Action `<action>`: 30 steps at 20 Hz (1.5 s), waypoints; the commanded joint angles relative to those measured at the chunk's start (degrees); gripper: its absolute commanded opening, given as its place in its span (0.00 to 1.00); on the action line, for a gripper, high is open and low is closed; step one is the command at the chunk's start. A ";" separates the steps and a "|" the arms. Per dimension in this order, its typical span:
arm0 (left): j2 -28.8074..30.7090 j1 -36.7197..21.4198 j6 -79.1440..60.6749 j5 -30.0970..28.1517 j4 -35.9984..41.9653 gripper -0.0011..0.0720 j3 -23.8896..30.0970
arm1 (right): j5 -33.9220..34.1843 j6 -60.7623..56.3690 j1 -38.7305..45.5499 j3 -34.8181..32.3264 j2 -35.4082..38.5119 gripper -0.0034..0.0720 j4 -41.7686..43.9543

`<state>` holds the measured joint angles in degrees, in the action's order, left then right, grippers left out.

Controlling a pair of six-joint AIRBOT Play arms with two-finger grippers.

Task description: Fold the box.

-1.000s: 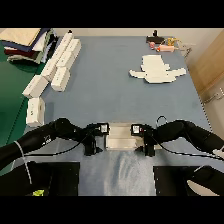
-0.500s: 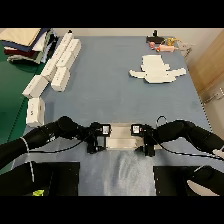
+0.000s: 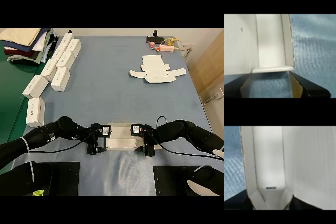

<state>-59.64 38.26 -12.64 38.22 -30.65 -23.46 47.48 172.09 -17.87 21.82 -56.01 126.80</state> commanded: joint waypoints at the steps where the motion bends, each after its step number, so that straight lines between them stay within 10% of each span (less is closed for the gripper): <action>1: -0.09 0.52 0.70 -1.77 2.14 0.96 -0.04 | 0.00 0.00 0.00 0.00 -0.04 0.70 0.02; 19: -4.20 4.22 0.68 -5.20 5.42 0.96 -0.17 | 0.00 0.00 0.00 0.00 -0.04 0.70 0.02; 21: -4.20 4.26 0.70 -5.22 5.38 0.81 -0.17 | -0.02 0.00 0.00 0.00 -0.04 0.71 0.02; 30: -4.20 4.26 4.59 -5.20 3.45 0.73 -0.17 | -0.02 0.00 0.00 0.00 -0.04 0.70 0.02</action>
<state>-63.79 42.52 -8.88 33.08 -26.76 -23.59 47.48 172.07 -17.87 21.82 -56.01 126.82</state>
